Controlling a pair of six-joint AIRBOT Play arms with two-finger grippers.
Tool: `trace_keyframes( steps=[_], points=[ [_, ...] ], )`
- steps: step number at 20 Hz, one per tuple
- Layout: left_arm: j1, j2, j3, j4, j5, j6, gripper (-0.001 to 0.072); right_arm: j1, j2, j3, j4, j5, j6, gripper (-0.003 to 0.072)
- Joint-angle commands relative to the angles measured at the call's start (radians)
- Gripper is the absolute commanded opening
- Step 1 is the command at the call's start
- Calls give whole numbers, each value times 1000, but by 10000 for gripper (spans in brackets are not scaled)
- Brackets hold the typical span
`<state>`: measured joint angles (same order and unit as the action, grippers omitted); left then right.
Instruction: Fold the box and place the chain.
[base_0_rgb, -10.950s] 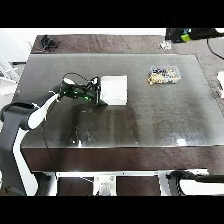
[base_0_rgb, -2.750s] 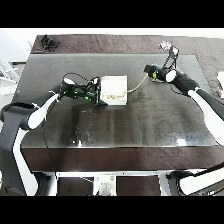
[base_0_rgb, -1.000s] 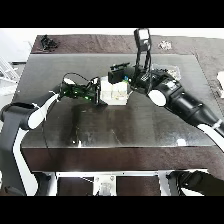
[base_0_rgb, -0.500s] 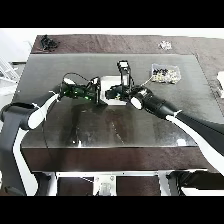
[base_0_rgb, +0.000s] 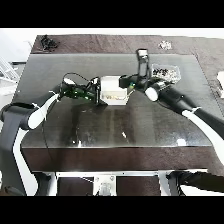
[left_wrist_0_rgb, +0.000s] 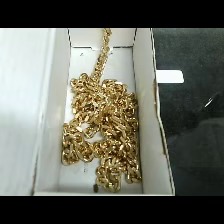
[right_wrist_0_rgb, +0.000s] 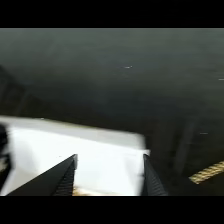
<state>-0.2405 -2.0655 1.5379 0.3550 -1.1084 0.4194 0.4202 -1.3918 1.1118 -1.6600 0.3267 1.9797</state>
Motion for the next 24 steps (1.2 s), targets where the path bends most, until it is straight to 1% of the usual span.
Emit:
trace_keyframes(
  steps=[1, 4, 9, 16, 21, 23, 24],
  points=[
    [0, 1, 0, 0, 0, 0, 353, -153, 0, -2, 13, 11, 51, 544],
    [0, 0, 0, 0, 0, 0, 353, -253, -95, -1, 76, -56, 82, 544],
    [0, 0, 0, 0, 0, 0, 352, -323, -235, 13, 110, -142, 92, 545],
    [0, 1, 0, 0, 0, 0, 353, -352, -372, 141, 142, -144, 93, 545],
    [0, 0, 0, 0, 0, 0, 353, -352, -429, 194, 143, -145, 93, 542],
    [0, 1, 0, 0, 0, 0, 353, -352, -433, 196, 142, -165, 92, 458],
    [0, 1, 0, 0, 0, 0, 352, -352, -434, 196, 143, -174, 93, 382]
  ],
)
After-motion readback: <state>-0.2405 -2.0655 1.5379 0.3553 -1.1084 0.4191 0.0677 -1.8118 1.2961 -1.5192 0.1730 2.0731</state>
